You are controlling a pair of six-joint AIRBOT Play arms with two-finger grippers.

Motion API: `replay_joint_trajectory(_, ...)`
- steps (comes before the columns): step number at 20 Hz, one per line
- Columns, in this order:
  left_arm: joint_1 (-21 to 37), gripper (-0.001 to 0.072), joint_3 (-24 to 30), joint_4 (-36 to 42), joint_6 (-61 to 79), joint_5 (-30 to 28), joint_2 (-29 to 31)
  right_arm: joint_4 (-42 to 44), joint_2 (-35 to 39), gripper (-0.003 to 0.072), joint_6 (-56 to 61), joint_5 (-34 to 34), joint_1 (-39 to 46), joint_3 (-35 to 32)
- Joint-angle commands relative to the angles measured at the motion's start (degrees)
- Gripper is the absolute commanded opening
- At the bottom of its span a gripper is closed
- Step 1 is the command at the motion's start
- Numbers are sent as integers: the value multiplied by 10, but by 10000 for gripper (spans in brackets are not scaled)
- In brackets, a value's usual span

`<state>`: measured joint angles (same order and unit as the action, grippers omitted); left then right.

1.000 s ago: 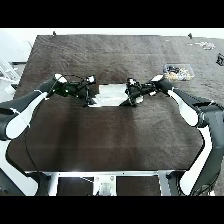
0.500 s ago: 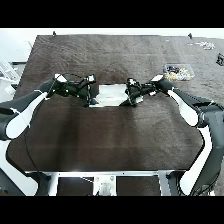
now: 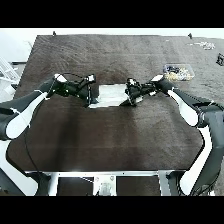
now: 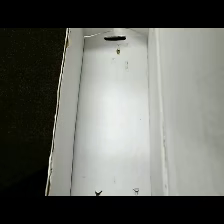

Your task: Fold the box and place the chain.

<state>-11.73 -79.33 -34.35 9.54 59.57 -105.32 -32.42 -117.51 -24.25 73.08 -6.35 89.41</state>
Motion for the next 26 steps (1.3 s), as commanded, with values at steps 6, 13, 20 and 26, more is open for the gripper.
replay_joint_trajectory(6, -37, 360, 0, 11, 15, -22, -1, 0, 0, 582, 0, 0, 0, 0)
replay_joint_trajectory(13, -37, 361, 0, 40, 30, -43, -1, 0, 0, 582, 0, 0, 0, 0)
replay_joint_trajectory(20, -37, 562, 0, 44, 31, -77, -1, 0, 0, 582, 0, 0, 0, 0)
replay_joint_trajectory(26, -37, 562, 0, 44, 51, -89, -1, 0, 0, 582, 0, 0, 0, 0)
